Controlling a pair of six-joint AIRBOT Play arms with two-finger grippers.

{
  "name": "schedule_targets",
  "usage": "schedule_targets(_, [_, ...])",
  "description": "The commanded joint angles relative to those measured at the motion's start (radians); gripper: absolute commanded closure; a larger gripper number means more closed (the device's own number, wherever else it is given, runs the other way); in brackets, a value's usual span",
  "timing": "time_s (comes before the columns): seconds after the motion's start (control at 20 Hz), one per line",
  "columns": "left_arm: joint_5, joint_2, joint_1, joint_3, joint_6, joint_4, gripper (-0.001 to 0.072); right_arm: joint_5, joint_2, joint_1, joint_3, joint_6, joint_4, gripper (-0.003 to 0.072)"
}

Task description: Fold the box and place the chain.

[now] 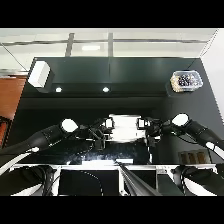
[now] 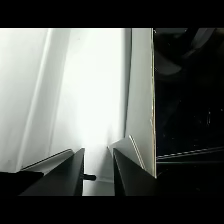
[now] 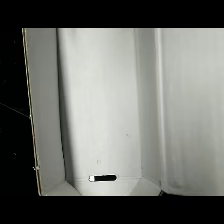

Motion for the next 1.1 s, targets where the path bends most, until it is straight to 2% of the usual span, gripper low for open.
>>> schedule_targets(0.0, [0.008, -0.002, -0.002, 0.001, 0.005, -0.003, 0.0495, -0.001, -0.001, 0.001, 0.0, 0.0, 0.002, 0.0244])
schedule_targets(0.05, [0.013, -0.002, -0.002, 0.001, 0.005, -0.003, 0.0472, -0.001, -0.001, 0.001, 0.0, 0.0, 0.002, 0.0243])
schedule_targets(0.15, [0.03, -0.002, -0.002, 0.001, 0.005, -0.002, 0.0297, -0.001, -0.001, 0.001, 0.0, 0.0, 0.002, 0.0243])
schedule_targets(0.3, [0.038, -0.002, -0.001, 0.001, 0.005, -0.002, 0.0349, -0.001, -0.001, 0.001, 0.0, 0.0, 0.002, 0.0244])
schedule_targets(0.35, [0.037, -0.001, -0.001, 0.001, 0.005, -0.002, 0.0434, -0.001, -0.001, 0.001, 0.0, 0.0, 0.002, 0.0244])
schedule_targets(0.4, [0.037, -0.001, -0.001, 0.001, 0.005, -0.002, 0.0443, -0.001, -0.001, 0.001, 0.0, 0.0, 0.002, 0.0244])
schedule_targets(0.45, [0.036, 0.003, 0.0, 0.001, 0.003, 0.002, 0.0506, -0.001, -0.001, 0.001, 0.0, 0.001, 0.002, 0.0243])
schedule_targets(0.5, [0.03, 0.016, 0.004, 0.001, 0.001, 0.019, 0.0681, -0.001, -0.001, 0.001, 0.0, 0.0, 0.002, 0.0244])
schedule_targets(0.65, [0.02, 0.102, 0.042, 0.001, -0.127, 0.137, 0.0684, -0.001, -0.001, 0.001, 0.0, 0.001, 0.002, 0.0244])
schedule_targets(0.8, [-0.085, 0.238, 0.138, 0.001, -0.322, 0.313, 0.0684, -0.001, -0.001, 0.001, 0.0, 0.001, 0.002, 0.0243])
schedule_targets(0.85, [-0.124, 0.292, 0.187, 0.001, -0.426, 0.361, 0.0685, -0.001, -0.001, 0.001, 0.0, 0.001, 0.002, 0.0243])
schedule_targets(0.95, [-0.14, 0.385, 0.299, 0.0, -0.763, 0.46, 0.0684, -0.001, -0.001, 0.001, 0.0, 0.001, 0.002, 0.0243])
schedule_targets(1.05, [-0.183, 0.444, 0.436, -0.002, -0.995, 0.556, 0.0684, -0.001, -0.001, 0.001, 0.0, 0.001, 0.002, 0.0243])
